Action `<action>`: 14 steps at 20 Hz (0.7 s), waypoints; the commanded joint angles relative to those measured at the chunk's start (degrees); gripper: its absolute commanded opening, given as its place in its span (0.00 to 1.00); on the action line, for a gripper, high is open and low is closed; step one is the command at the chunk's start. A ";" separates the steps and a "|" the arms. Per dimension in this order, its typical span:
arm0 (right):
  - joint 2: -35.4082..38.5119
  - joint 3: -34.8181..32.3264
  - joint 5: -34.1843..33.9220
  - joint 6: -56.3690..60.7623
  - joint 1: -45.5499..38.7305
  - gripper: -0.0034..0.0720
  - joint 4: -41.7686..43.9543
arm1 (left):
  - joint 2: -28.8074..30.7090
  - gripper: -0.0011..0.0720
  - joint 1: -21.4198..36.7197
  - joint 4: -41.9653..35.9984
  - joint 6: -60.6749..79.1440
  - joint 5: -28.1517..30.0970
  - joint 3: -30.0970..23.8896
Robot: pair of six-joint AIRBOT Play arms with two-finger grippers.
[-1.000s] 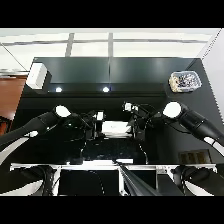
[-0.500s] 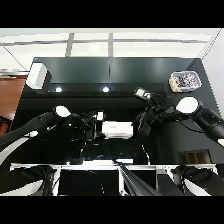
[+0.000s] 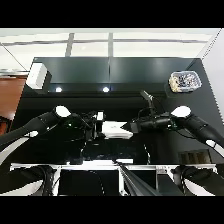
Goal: Fold the box and place the chain.
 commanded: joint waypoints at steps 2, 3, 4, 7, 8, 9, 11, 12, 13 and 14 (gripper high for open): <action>-3.04 -0.50 -6.45 8.35 2.21 0.06 -4.74 | -0.02 0.59 0.00 0.02 0.04 0.07 0.00; -3.28 -0.52 -6.60 9.57 2.19 0.07 -6.29 | -0.02 0.59 0.00 0.00 0.04 0.07 0.00; -3.41 -0.52 -7.21 10.82 2.19 0.07 -7.63 | -0.02 0.59 0.00 0.02 0.04 0.09 0.00; -3.41 -0.50 -8.24 11.76 2.19 0.07 -8.46 | -0.02 0.59 0.00 0.02 0.07 0.13 0.00; -3.41 -0.50 -8.22 11.74 2.19 0.07 -8.48 | -0.02 0.59 0.00 0.02 0.07 0.13 0.00; -3.41 -0.50 -8.20 11.74 2.19 0.07 -8.48 | -0.02 0.59 0.02 0.02 0.04 0.13 0.00; -3.06 -0.09 -7.08 11.30 1.97 0.07 -8.44 | 0.00 0.59 0.02 0.02 0.04 0.13 0.00; -2.49 0.63 -5.70 10.75 1.62 0.07 -8.46 | 0.00 0.59 0.02 0.02 0.04 0.13 0.00; -1.44 1.84 -3.39 9.86 0.96 0.07 -8.48 | 0.00 0.59 0.02 0.02 0.04 0.11 0.00; 0.15 3.26 -0.90 9.40 -0.11 0.07 -8.57 | 0.00 0.59 0.02 0.00 0.02 0.09 0.00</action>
